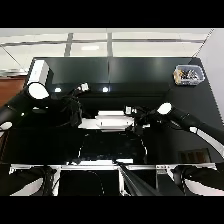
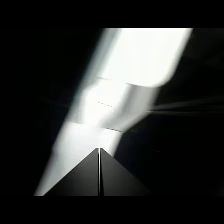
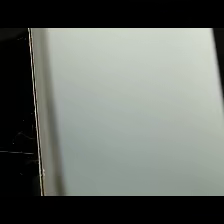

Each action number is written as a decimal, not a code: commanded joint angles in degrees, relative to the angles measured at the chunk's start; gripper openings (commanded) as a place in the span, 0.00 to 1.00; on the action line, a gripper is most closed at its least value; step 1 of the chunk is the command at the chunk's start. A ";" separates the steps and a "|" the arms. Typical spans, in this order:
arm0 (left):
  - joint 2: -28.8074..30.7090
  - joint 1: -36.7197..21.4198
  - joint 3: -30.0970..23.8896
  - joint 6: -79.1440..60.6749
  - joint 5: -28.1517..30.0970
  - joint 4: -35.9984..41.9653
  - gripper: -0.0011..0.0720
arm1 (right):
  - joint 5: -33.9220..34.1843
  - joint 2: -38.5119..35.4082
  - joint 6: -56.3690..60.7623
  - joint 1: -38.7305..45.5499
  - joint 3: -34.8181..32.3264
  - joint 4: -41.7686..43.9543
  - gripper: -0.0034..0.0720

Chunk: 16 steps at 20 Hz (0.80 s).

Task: Fold the box and place the chain.

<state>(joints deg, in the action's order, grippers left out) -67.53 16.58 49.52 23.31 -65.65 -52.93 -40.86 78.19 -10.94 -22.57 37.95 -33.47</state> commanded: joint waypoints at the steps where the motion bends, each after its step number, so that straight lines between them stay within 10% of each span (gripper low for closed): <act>1: 1.46 0.61 -2.69 9.79 -12.37 6.08 0.05 | 0.00 0.04 0.00 -0.07 0.00 0.00 0.38; 10: -0.24 5.81 -10.10 -5.16 37.48 35.23 0.05 | 0.02 0.04 0.00 -0.07 0.00 0.00 0.31; 16: -9.03 6.16 -8.41 -5.09 30.49 25.86 0.05 | 0.02 0.04 0.00 -0.07 0.00 0.00 0.31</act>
